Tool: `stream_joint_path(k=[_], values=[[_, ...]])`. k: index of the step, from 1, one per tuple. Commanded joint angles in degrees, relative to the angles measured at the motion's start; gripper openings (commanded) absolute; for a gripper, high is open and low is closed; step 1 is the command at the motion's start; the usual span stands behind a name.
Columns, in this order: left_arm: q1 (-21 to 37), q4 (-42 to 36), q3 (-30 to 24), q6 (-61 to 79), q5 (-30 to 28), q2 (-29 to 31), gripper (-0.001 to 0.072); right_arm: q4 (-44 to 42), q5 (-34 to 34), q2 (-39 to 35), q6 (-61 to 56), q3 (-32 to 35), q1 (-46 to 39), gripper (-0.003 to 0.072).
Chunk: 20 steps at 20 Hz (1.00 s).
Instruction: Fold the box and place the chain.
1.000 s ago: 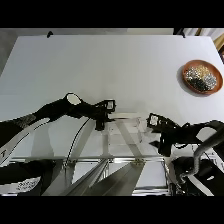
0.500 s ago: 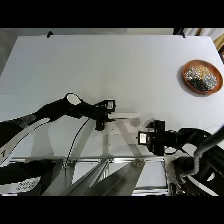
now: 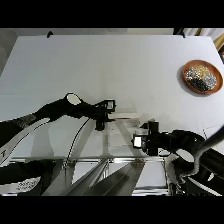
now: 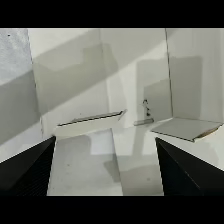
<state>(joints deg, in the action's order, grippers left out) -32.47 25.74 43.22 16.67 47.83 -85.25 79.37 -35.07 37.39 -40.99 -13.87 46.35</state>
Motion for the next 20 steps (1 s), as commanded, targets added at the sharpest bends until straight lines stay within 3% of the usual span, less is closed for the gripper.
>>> stream_joint_path(k=[1,4,8,13,16,20], values=[[0.0,0.0,0.0,0.0,0.0,0.0,0.0011,2.0,1.0,-0.3,-0.5,0.0,0.9,0.0703],[0.0,0.0,0.0,0.0,0.0,0.0,0.0011,4.7,-0.4,-4.7,-0.5,0.0,0.9,0.0695],[0.0,0.0,0.0,0.0,0.0,0.0,0.0011,6.6,-7.7,-6.3,-0.6,0.2,1.0,0.0684],[0.0,0.0,0.0,0.0,0.0,0.0,0.0011,5.6,-2.6,-5.0,-4.5,3.1,5.4,0.0684],[0.0,0.0,0.0,0.0,0.0,0.0,0.0011,5.7,3.9,-4.3,-9.1,3.1,5.7,0.0684],[0.0,0.0,0.0,0.0,0.0,0.0,0.0011,5.7,6.7,0.7,-10.2,3.1,5.7,0.0684]])
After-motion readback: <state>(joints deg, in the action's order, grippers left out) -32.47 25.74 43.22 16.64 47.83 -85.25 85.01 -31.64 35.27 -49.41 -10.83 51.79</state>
